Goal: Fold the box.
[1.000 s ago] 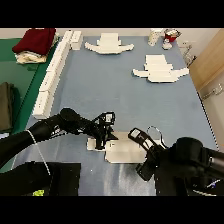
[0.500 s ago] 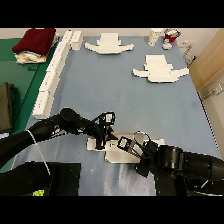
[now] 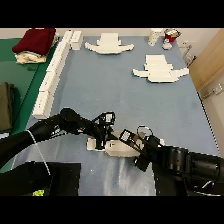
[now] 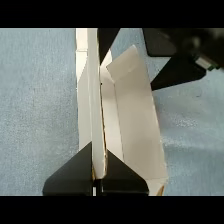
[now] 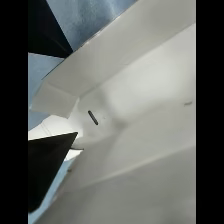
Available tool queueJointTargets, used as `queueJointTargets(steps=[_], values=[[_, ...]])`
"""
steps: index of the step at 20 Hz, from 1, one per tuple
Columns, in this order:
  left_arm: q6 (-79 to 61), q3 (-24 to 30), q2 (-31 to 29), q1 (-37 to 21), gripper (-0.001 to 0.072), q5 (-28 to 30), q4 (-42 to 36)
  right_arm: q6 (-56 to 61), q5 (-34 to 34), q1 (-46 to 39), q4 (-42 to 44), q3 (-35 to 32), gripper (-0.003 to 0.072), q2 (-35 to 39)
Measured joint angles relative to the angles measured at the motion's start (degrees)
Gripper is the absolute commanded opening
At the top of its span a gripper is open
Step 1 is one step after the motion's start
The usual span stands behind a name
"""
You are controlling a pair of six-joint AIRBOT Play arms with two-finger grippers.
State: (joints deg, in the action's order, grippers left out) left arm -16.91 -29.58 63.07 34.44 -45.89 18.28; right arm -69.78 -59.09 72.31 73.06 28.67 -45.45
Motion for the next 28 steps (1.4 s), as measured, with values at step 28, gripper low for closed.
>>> queueJointTargets(steps=[28], values=[[0.0,0.0,0.02,0.04,0.0016,-0.04,-0.07,-32.89,-0.81,-19.82,15.63,1.03,0.072,5.11]])
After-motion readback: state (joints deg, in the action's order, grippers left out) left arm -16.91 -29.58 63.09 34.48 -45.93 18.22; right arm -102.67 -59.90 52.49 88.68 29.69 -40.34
